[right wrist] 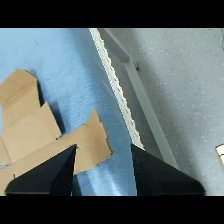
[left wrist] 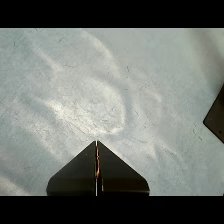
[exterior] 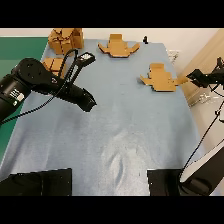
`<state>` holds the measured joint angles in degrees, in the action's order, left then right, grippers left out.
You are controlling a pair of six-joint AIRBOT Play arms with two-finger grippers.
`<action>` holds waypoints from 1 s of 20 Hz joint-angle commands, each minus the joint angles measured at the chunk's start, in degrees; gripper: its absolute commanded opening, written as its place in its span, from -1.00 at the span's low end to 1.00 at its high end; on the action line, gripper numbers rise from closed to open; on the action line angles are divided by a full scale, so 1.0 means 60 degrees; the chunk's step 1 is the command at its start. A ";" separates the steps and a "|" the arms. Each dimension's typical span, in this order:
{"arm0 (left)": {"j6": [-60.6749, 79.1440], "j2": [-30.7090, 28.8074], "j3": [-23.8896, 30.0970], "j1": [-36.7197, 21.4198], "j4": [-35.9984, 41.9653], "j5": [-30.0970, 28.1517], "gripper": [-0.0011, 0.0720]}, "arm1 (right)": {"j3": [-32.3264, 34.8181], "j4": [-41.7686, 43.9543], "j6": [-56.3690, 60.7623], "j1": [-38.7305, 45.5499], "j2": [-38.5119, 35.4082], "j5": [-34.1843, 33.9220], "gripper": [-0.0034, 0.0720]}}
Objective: Fold the box.
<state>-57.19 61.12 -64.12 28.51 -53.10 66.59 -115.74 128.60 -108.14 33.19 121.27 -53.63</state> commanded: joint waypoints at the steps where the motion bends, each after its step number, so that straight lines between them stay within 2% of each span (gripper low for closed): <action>1: -0.0204 0.0007 -0.0004 0.0004 -0.0011 -0.0066 -0.92 | -0.0138 0.0182 -0.0820 -0.0029 0.0448 0.0135 0.53; 5: -0.0251 0.0007 -0.0004 0.0015 -0.0007 0.0004 -0.92 | -0.0138 0.0510 -0.1304 -0.0393 0.0568 0.0856 0.53; 7: -0.0379 0.0007 0.0004 0.0011 -0.0018 0.0000 -0.92 | -0.0138 0.0554 -0.1282 -0.0685 0.0718 0.1031 0.41; 8: -0.0379 0.0007 0.0004 0.0011 -0.0018 0.0004 -0.92 | -0.0138 0.0546 -0.1271 -0.0845 0.0816 0.0998 -0.11; 9: -0.0419 0.0007 0.0004 0.0011 -0.0018 0.0007 -0.92 | -0.0138 0.0525 -0.1279 -0.0973 0.0845 0.1024 -0.91; 11: -0.0477 0.0007 0.0004 0.0011 -0.0018 0.0018 -0.92 | -0.0171 0.0565 -0.1202 -0.1173 0.0750 0.1086 -0.90; 14: -0.0565 0.0007 0.0000 -0.0007 -0.0138 0.0248 -0.92 | -0.0182 0.0543 -0.0831 -0.1311 -0.0095 0.0619 -0.91; 17: -0.1424 0.0007 0.0004 -0.0066 -0.1330 0.0058 -0.92 | -0.0178 0.0539 -0.0798 -0.1508 -0.1534 -0.0973 -0.91; 20: -0.1297 -0.0073 -0.0007 -0.0703 -0.1195 -0.0470 -0.92 | -0.0084 0.0889 -0.0342 -0.2036 -0.3158 -0.3075 -0.91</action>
